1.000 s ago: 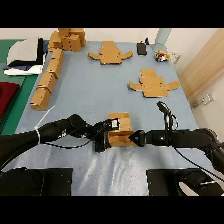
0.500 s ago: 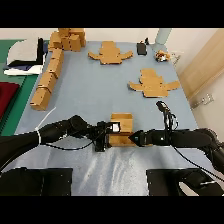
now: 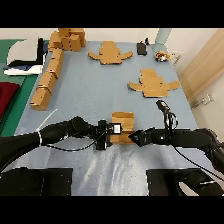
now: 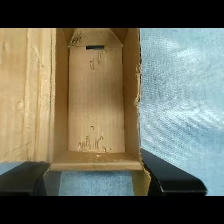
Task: Fold the box.
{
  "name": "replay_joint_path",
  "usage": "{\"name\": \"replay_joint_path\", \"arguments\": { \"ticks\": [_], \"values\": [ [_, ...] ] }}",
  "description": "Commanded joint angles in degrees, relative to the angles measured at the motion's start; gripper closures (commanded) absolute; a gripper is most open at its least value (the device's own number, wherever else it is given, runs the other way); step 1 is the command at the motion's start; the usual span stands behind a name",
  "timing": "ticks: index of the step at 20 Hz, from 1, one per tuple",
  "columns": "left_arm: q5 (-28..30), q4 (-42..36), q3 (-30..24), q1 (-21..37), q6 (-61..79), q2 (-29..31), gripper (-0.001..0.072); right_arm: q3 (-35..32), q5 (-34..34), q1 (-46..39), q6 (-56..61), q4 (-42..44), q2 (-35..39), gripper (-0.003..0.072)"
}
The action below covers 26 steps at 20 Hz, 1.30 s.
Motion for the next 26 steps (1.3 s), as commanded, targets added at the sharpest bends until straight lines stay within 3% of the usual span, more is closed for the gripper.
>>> {"name": "replay_joint_path", "arguments": {
  "ticks": [1,16,22,23,24,25,26],
  "values": [
    [-1.44,-0.11,-0.04,0.0,-2.58,0.0,0.0318,0.02,0.5,0.02,-0.22,0.26,-0.02,-0.002],
    [-2.56,0.02,-1.14,0.04,-3.32,-0.46,0.0318,0.0,0.5,0.02,-0.17,0.63,-0.04,-0.002],
    [-2.62,0.0,-1.11,0.04,-3.34,-0.46,0.0318,0.0,5.55,0.02,10.32,0.55,-0.2,-0.0015],
    [-2.6,0.0,-1.11,0.04,-3.34,-0.46,0.0318,0.0,7.04,0.02,12.63,0.83,-0.59,0.0114],
    [-2.6,0.0,-1.11,0.04,-3.34,-0.46,0.0318,0.02,7.34,0.02,15.32,0.9,-1.09,0.0581],
    [-2.6,0.02,-1.11,0.04,-3.34,-0.46,0.0318,0.0,7.76,0.02,17.94,0.85,-1.84,0.0685],
    [-2.6,0.02,-1.11,0.04,-3.34,-0.46,0.0318,0.13,8.02,0.04,17.77,1.11,-2.75,0.0685]
  ]
}}
